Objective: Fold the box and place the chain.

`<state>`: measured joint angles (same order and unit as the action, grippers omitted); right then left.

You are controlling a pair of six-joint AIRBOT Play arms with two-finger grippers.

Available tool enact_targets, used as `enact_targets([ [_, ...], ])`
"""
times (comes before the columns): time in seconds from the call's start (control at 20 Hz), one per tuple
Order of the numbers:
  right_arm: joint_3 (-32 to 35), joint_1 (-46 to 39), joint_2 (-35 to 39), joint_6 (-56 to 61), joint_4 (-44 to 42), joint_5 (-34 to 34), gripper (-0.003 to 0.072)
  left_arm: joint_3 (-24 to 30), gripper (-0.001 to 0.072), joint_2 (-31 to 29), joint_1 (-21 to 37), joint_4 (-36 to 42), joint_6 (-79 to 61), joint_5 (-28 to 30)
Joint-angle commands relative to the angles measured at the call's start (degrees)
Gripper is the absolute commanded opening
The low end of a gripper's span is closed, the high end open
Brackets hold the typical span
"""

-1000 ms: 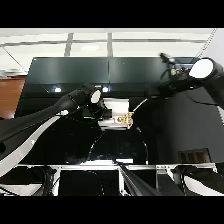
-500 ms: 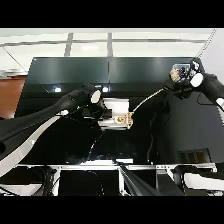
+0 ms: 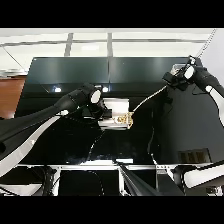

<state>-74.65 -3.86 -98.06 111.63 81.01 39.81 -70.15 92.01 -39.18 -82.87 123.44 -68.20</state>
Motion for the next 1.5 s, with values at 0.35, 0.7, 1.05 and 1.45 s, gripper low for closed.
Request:
enact_targets([
  [0.35,-0.79,0.22,14.51,-19.23,-1.51,18.64,0.0011,-0.04,0.0030,0.02,0.04,0.02,-0.02,0.02],
  [0.7,-0.81,0.90,34.93,-32.87,-21.49,30.12,0.0012,-0.04,0.0030,0.02,0.04,0.00,-0.02,0.02],
  [1.05,-0.76,6.19,40.00,-37.24,-31.89,36.20,0.0011,-0.04,0.0030,0.02,0.04,0.02,-0.02,0.02],
  [1.45,-0.61,12.52,38.64,-37.99,-32.00,36.65,0.0011,-0.04,0.0030,0.02,0.04,0.02,0.00,0.04],
])
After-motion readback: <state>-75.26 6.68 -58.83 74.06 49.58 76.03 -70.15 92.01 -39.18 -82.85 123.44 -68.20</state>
